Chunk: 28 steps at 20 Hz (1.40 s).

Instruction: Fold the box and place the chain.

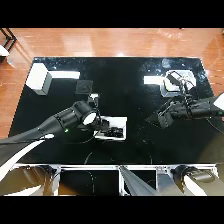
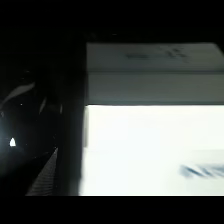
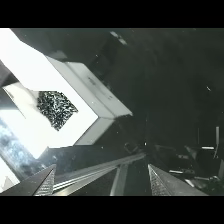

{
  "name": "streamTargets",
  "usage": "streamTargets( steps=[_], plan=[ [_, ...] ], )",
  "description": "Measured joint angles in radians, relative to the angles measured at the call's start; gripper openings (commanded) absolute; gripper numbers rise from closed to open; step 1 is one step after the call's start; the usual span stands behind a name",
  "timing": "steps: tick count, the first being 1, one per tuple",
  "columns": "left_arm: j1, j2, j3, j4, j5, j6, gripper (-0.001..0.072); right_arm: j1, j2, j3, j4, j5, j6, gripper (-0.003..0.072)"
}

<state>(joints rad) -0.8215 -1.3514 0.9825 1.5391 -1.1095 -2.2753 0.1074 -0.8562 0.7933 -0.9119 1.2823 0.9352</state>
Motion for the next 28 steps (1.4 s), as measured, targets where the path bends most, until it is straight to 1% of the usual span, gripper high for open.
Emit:
streamTargets(
  steps=[2, 5, 9, 11, 14, 16, 17, 19, 22, 25, 28],
  plan=[
    [-0.001, 0.026, 0.027, 0.000, -0.043, 0.062, 0.0627, -0.010, 0.002, 0.000, -0.003, 0.007, 0.001, 0.0707],
    [-0.017, 0.116, 0.045, -0.003, -0.120, 0.167, 0.0627, -0.016, 0.003, 0.000, -0.005, 0.012, 0.003, 0.0707],
    [-0.031, 0.328, 0.050, 0.037, -0.250, 0.257, 0.0630, -0.019, 0.003, 0.000, -0.003, 0.013, 0.004, 0.0708],
    [0.002, 0.448, 0.039, 0.061, -0.305, 0.275, 0.0634, -0.020, 0.003, 0.000, 0.008, 0.006, 0.004, 0.0708],
    [0.122, 0.609, -0.008, 0.076, -0.341, 0.299, 0.0635, -0.008, 0.003, 0.000, 0.025, -0.032, 0.051, 0.0707],
    [0.237, 0.680, -0.061, 0.043, -0.315, 0.346, 0.0635, 0.022, 0.003, 0.003, 0.024, -0.073, 0.117, 0.0707],
    [0.301, 0.701, -0.093, 0.004, -0.294, 0.385, 0.0635, 0.040, 0.001, 0.010, 0.017, -0.092, 0.155, 0.0707],
    [0.417, 0.720, -0.156, -0.087, -0.244, 0.466, 0.0635, 0.087, -0.003, 0.034, -0.013, -0.117, 0.253, 0.0707],
    [0.547, 0.723, -0.240, -0.178, -0.142, 0.554, 0.0634, 0.165, -0.006, 0.067, -0.067, -0.138, 0.415, 0.0707],
    [0.613, 0.706, -0.292, -0.230, -0.064, 0.609, 0.0635, 0.224, -0.009, 0.081, -0.151, -0.151, 0.560, 0.0707],
    [0.639, 0.665, -0.314, -0.321, -0.018, 0.683, 0.0634, 0.251, -0.027, 0.099, -0.211, -0.162, 0.609, 0.0707]
  ],
)
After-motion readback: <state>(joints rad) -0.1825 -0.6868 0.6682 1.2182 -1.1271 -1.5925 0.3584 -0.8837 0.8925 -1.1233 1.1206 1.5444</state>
